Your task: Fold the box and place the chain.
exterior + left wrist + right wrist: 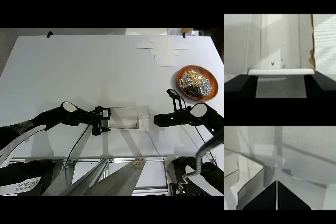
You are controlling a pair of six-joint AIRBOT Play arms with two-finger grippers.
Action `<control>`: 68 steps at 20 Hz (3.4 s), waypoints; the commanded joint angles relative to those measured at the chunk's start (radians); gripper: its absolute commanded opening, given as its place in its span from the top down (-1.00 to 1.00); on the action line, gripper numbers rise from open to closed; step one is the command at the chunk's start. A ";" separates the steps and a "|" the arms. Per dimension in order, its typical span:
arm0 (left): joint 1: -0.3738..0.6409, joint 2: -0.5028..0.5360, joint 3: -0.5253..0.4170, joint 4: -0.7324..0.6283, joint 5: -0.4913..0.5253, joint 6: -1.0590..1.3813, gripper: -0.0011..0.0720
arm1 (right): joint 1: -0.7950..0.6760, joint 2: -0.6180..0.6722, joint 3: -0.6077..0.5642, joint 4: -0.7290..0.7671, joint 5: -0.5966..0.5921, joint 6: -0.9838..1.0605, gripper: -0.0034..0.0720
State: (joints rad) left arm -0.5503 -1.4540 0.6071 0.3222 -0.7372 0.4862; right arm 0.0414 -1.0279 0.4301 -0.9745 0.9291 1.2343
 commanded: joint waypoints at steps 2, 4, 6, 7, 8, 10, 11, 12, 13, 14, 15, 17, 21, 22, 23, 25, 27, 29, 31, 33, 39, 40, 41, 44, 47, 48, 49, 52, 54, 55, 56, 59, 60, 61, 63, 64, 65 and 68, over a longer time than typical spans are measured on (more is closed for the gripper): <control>0.000 0.001 0.001 0.000 0.000 0.000 0.60 | 0.043 -0.072 0.000 0.110 0.016 -0.022 0.86; 0.000 0.001 0.001 0.000 0.000 0.000 0.60 | 0.051 -0.064 0.000 0.147 0.023 -0.045 0.86; 0.000 0.001 0.001 0.000 0.000 0.000 0.60 | 0.051 -0.031 0.000 0.167 0.037 -0.067 0.85; 0.000 0.001 0.000 0.000 0.000 0.000 0.60 | 0.051 -0.008 0.000 0.167 0.045 -0.069 0.85; 0.000 0.001 0.000 0.000 0.000 0.000 0.60 | 0.051 0.018 0.000 0.167 0.054 -0.074 0.79; 0.000 0.001 0.001 0.000 0.000 0.000 0.60 | 0.051 0.066 0.000 0.168 0.070 -0.080 0.67; 0.000 0.001 0.000 0.000 0.000 0.000 0.60 | 0.051 0.084 0.000 0.173 0.076 -0.080 0.46; 0.000 0.001 0.001 0.000 0.000 0.000 0.60 | 0.051 0.094 0.000 0.181 0.084 -0.080 0.38; 0.000 0.001 0.001 0.000 0.000 0.000 0.60 | 0.051 0.101 0.000 0.198 0.089 -0.081 0.36; 0.000 0.001 0.000 0.000 0.000 0.000 0.60 | 0.051 0.105 0.000 0.216 0.092 -0.085 0.29; 0.000 0.001 0.000 0.000 0.000 0.000 0.60 | 0.051 0.106 0.000 0.237 0.098 -0.092 0.17; 0.000 0.001 0.000 0.000 0.000 0.000 0.60 | 0.072 0.105 0.000 0.248 0.100 -0.095 0.16; 0.000 0.001 0.000 0.000 0.000 0.000 0.60 | 0.153 0.103 0.000 0.194 -0.004 -0.025 0.10; 0.000 0.001 0.001 0.000 0.000 0.000 0.60 | 0.161 0.103 0.000 0.173 -0.018 0.003 -0.01; 0.000 0.001 0.000 0.000 0.000 0.000 0.60 | 0.170 0.103 0.003 0.153 -0.024 0.035 -0.12; 0.000 0.001 0.001 0.000 0.000 0.000 0.60 | 0.201 0.103 0.015 0.132 -0.034 0.084 -0.12; 0.000 0.001 0.000 0.000 0.000 0.000 0.60 | 0.261 0.101 0.058 0.076 -0.056 0.177 -0.12; 0.000 0.001 0.001 0.000 0.000 0.000 0.60 | 0.339 0.078 0.119 -0.041 -0.063 0.350 -0.12; 0.000 0.001 0.000 0.000 0.000 0.000 0.60 | 0.411 0.026 0.169 -0.160 -0.025 0.536 -0.12; 0.000 0.001 0.000 0.000 0.000 0.000 0.60 | 0.474 -0.026 0.201 -0.238 -0.006 0.668 -0.12; 0.000 0.001 0.001 0.000 0.000 0.000 0.60 | 0.594 -0.149 0.308 -0.370 0.013 0.911 -0.10; 0.000 0.001 0.000 0.000 0.000 0.000 0.60 | 0.611 -0.172 0.330 -0.404 0.031 0.953 -0.09; 0.000 0.001 0.000 0.000 0.000 0.000 0.60 | 0.627 -0.192 0.348 -0.436 0.047 0.994 -0.09; 0.000 0.001 0.001 0.000 0.000 0.000 0.60 | 0.666 -0.251 0.396 -0.501 0.113 1.101 0.12; 0.000 0.001 0.001 0.000 0.000 0.000 0.60 | 0.697 -0.279 0.410 -0.533 0.133 1.172 0.12; 0.000 0.001 0.000 0.000 0.000 0.000 0.60 | 0.701 -0.280 0.410 -0.542 0.131 1.193 0.12; 0.000 0.001 0.000 0.000 0.000 0.000 0.60 | 0.701 -0.280 0.410 -0.548 0.131 1.209 0.12; 0.000 0.001 0.001 0.000 0.000 0.000 0.60 | 0.701 -0.295 0.413 -0.563 0.132 1.254 0.23; 0.000 0.001 0.000 0.000 0.000 0.000 0.60 | 0.706 -0.317 0.424 -0.562 0.145 1.257 0.23; 0.000 0.001 0.000 0.000 0.000 0.000 0.60 | 0.712 -0.331 0.435 -0.565 0.158 1.257 0.23; 0.000 0.001 0.000 0.000 0.000 0.000 0.60 | 0.718 -0.345 0.444 -0.566 0.160 1.257 0.23; 0.000 0.001 0.000 0.000 0.000 0.000 0.60 | 0.732 -0.366 0.461 -0.578 0.164 1.287 0.23; 0.000 0.001 0.001 0.000 0.000 0.000 0.60 | 0.732 -0.366 0.462 -0.579 0.164 1.300 0.24; 0.000 0.001 0.000 0.000 0.000 0.000 0.60 | 0.732 -0.367 0.462 -0.579 0.165 1.308 0.31; 0.000 0.001 0.000 0.000 0.000 0.000 0.60 | 0.732 -0.367 0.462 -0.581 0.179 1.309 0.44; 0.000 0.001 0.000 0.000 0.000 0.000 0.60 | 0.732 -0.367 0.462 -0.584 0.187 1.309 0.49; 0.000 0.001 0.000 0.000 0.000 0.000 0.60 | 0.732 -0.368 0.462 -0.586 0.194 1.309 0.57; 0.000 0.001 0.001 0.000 0.000 0.000 0.60 | 0.732 -0.369 0.462 -0.593 0.199 1.309 0.86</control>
State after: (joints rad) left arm -0.5503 -1.4540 0.6075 0.3252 -0.7376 0.4911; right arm 0.7727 -1.3945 0.8909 -1.5635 1.1210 2.5320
